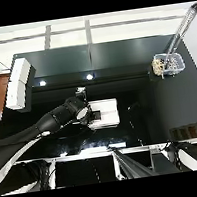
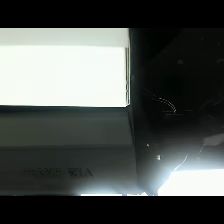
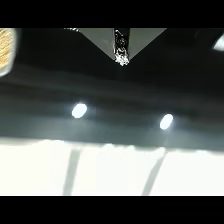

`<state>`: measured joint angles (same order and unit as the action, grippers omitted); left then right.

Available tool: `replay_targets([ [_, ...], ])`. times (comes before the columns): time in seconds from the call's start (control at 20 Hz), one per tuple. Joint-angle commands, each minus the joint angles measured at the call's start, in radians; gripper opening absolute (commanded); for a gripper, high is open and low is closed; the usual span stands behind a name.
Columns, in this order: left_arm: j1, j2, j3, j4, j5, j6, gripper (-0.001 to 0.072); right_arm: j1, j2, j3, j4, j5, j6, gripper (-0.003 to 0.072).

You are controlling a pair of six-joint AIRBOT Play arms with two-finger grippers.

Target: Fold the box and place the chain.

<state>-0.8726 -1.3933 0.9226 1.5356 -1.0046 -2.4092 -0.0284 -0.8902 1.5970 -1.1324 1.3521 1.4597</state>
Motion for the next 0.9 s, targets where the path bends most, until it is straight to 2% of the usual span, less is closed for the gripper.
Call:
replay_targets([
  [0.0,0.008,0.0,0.001,-0.003,0.001,0.0,0.0033,0.104,0.019,-0.002,0.008,0.128,-0.002,0.003],
  [0.2,0.008,0.0,0.001,-0.002,0.002,0.0,0.0033,0.196,0.019,-0.018,0.011,0.185,-0.002,0.003],
  [0.35,0.008,0.0,0.001,0.0,0.001,0.0,0.0033,0.254,0.019,-0.045,0.071,0.197,-0.002,0.003],
  [0.65,0.008,0.0,0.001,0.0,0.002,0.0,0.0033,0.355,0.018,-0.164,0.119,0.147,-0.002,0.003],
  [0.85,0.008,0.0,0.001,0.0,0.002,0.0,0.0033,0.388,0.016,-0.201,0.147,0.108,-0.001,0.003],
])
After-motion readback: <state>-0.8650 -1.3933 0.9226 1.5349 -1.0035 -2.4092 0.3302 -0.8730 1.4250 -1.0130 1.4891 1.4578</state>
